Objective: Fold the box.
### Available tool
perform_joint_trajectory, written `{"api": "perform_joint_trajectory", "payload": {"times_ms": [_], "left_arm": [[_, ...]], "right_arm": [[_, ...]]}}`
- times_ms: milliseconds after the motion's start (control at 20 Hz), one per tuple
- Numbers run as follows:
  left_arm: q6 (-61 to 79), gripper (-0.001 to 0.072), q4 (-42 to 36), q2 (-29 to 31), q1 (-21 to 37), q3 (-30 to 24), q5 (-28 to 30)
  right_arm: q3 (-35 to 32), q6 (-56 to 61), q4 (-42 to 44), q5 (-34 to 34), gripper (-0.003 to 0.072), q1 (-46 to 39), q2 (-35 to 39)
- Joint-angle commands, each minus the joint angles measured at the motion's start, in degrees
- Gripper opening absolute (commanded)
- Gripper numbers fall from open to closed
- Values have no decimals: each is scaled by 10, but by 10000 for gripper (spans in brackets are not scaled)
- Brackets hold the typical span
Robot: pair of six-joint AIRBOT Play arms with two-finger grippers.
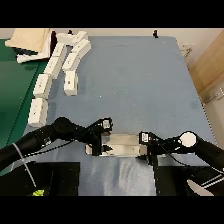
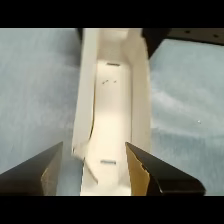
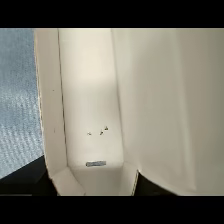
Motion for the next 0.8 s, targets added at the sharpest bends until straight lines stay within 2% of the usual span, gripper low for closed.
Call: {"api": "perform_joint_trajectory", "payload": {"times_ms": [0,50,100,200,250,400,600,750], "left_arm": [[-254,607,185,68,24,6,-75],[-333,604,234,93,30,11,-114],[-420,517,272,118,35,20,-162],[-522,15,269,153,33,42,-247],[-542,15,243,159,26,51,-260],[-621,15,152,126,-2,76,-231],[-621,15,37,-15,-8,145,-224],[-621,15,9,-114,-7,217,-223]], "right_arm": [[0,0,0,0,513,1,1],[0,0,0,0,513,1,1],[0,0,0,0,513,1,1],[0,0,0,0,513,1,1],[0,0,0,0,513,1,1],[0,0,0,0,513,1,1],[0,0,0,0,513,1,1],[0,0,0,0,513,1,1]]}}
